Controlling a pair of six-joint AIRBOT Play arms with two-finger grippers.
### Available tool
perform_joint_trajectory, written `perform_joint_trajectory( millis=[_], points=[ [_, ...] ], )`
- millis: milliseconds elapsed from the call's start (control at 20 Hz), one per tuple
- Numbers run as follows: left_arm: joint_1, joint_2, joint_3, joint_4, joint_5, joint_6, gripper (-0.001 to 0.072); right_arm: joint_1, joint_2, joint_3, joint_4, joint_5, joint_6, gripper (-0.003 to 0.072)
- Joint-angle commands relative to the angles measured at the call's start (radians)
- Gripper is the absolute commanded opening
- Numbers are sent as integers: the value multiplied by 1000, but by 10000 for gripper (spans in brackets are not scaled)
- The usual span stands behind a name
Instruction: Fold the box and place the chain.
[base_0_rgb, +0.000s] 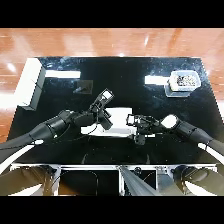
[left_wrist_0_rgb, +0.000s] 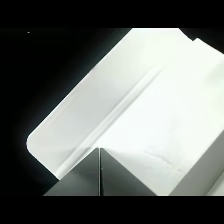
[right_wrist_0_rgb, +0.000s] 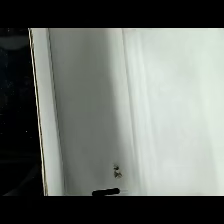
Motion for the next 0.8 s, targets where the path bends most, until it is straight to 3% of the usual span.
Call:
perform_joint_trajectory(
  millis=[0,150,350,500,550,600,650,750],
  points=[
    [28,10,58,96,141,2,22,0,0,0,1,-12,0,488],
    [109,89,69,142,301,1,22,0,0,0,1,-12,0,488],
    [277,206,47,249,618,16,23,0,0,0,1,-12,0,488],
    [393,238,-28,116,659,166,23,0,0,0,1,-12,0,488],
    [395,234,-50,74,663,255,76,0,0,0,2,-12,0,488],
    [379,228,-70,71,643,307,395,0,0,0,2,-12,0,488],
    [355,221,-86,71,601,317,614,0,0,0,1,-12,0,488],
    [284,214,-93,83,549,322,615,0,0,0,1,-12,0,488]
  ],
)
